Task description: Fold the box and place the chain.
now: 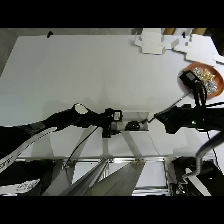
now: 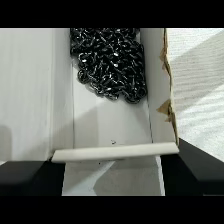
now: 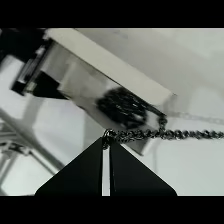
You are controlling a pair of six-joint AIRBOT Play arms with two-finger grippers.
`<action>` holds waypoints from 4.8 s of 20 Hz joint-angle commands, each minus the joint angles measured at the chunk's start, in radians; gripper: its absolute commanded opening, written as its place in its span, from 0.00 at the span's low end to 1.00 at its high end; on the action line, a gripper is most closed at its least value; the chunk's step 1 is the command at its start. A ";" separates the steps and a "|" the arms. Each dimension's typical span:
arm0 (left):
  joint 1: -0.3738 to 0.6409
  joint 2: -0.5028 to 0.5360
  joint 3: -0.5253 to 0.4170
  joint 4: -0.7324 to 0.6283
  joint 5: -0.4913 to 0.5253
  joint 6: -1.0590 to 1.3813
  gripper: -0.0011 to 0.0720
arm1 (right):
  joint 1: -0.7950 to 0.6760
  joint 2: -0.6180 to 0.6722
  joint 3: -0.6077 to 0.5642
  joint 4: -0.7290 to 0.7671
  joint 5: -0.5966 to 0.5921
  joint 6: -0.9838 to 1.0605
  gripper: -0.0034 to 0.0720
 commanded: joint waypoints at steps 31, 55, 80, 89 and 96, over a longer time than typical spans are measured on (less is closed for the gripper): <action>0.000 0.001 0.000 0.000 0.000 0.000 0.39 | -0.053 -0.290 0.056 -0.189 -0.318 0.051 0.08; 0.000 0.001 0.000 0.000 0.000 0.000 0.39 | -0.127 -0.710 0.055 -0.531 -0.359 0.317 0.49; 0.000 0.001 0.000 0.000 0.000 0.000 0.39 | -0.157 -0.731 0.055 -0.534 -0.375 0.349 0.37; 0.000 0.001 0.000 0.000 0.000 0.000 0.39 | -0.157 -0.742 0.055 -0.534 -0.379 0.348 0.22; 0.000 0.001 0.000 0.000 0.000 0.000 0.39 | -0.157 -0.720 0.055 -0.533 -0.378 0.347 0.07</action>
